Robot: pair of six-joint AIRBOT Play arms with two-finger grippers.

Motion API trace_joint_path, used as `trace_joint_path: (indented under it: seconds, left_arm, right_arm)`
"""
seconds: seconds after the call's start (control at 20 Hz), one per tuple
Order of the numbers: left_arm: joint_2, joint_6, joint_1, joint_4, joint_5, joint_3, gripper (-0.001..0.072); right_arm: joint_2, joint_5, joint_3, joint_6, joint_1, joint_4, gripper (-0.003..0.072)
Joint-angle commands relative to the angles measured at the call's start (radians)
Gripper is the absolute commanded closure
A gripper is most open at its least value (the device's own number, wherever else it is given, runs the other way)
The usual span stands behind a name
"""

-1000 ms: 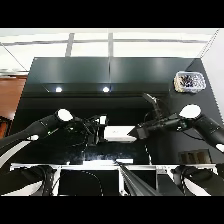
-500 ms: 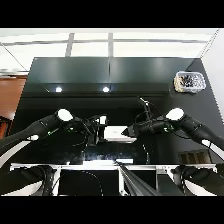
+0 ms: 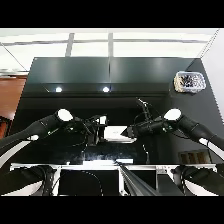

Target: Fold the box and place the chain.

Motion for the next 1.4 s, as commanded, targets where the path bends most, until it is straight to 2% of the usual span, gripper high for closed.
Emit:
trace_joint_path:
  seconds: [0.0, 0.15, 0.3, 0.55, 0.6, 0.65, 0.85, 1.05, 1.25, 1.35]
  left_arm:
    - [-0.001, 0.0, 0.0, 0.0, 0.0, 0.0, 0.0227]
    - [-0.001, 0.0, 0.0, -0.002, 0.0, 0.0, 0.0227]
    - [-0.001, -0.001, 0.0, -0.003, -0.019, 0.0, 0.0227]
    - [0.0, 0.0, 0.001, -0.001, -0.028, 0.0, 0.019]
    - [0.002, -0.001, 0.001, 0.002, -0.029, 0.001, 0.0077]
    - [0.008, -0.001, 0.001, 0.003, -0.029, 0.002, -0.0006]
    - [0.099, -0.064, 0.002, 0.077, -0.034, 0.002, -0.0006]
    - [0.23, -0.277, -0.001, 0.187, -0.045, 0.003, -0.0006]
    - [0.233, -0.422, -0.046, 0.191, -0.048, 0.071, -0.0004]
    - [0.227, -0.459, -0.098, 0.191, 0.0, 0.108, 0.0001]
  right_arm:
    - [-0.001, -0.005, 0.0, 0.0, 0.001, -0.01, 0.068]
    - [0.002, 0.006, 0.004, -0.012, -0.002, -0.006, 0.0679]
    - [0.038, 0.141, 0.058, -0.016, -0.046, -0.019, 0.0678]
    - [0.224, 0.306, 0.172, 0.014, -0.318, -0.168, 0.0679]
    - [0.265, 0.315, 0.181, 0.016, -0.392, -0.182, 0.0679]
    - [0.3, 0.314, 0.182, 0.017, -0.459, -0.191, 0.0678]
    - [0.362, 0.359, 0.181, 0.019, -0.645, -0.194, 0.0679]
    - [0.361, 0.367, 0.18, 0.011, -0.681, -0.206, 0.0678]
    - [0.361, 0.335, 0.171, 0.006, -0.681, -0.224, 0.0679]
    - [0.361, 0.334, 0.171, 0.006, -0.681, -0.224, 0.0679]
